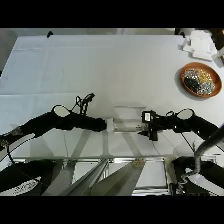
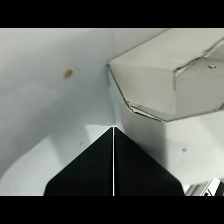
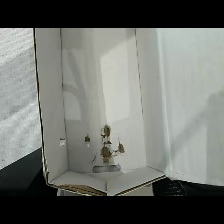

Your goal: Fold the box and place the chain.

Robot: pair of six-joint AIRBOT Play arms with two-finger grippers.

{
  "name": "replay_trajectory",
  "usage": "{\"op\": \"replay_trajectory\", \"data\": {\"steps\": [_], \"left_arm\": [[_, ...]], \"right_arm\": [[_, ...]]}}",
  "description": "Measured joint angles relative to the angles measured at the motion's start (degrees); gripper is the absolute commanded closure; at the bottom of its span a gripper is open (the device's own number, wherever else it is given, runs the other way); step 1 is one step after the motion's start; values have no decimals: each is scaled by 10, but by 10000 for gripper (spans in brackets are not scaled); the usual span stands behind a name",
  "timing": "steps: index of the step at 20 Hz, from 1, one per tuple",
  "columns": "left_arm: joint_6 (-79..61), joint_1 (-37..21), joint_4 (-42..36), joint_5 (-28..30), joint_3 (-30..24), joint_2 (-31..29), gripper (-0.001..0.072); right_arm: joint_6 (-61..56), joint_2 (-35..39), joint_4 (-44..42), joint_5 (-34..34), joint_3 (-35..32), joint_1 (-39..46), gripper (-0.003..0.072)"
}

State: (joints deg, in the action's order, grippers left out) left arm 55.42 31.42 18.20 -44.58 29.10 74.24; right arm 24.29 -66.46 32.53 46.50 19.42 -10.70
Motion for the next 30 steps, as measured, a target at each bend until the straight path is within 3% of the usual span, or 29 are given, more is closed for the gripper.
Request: {"op": "replay_trajectory", "data": {"steps": [1,4,21,24,29,30], "left_arm": [[-13,5,-16,1,0,-3,694],[-36,14,-46,4,0,-14,550],[-55,35,-80,15,1,-54,546],[-52,36,-75,18,1,-57,412],[-21,49,-41,34,2,-59,408],[-7,54,-30,42,2,-59,368]], "right_arm": [[0,0,0,0,0,0,272],[0,0,0,0,0,0,272],[0,0,0,-1,0,0,272],[1,0,0,-1,0,0,272],[1,0,0,-1,0,0,272],[0,0,0,-1,0,0,272]]}}
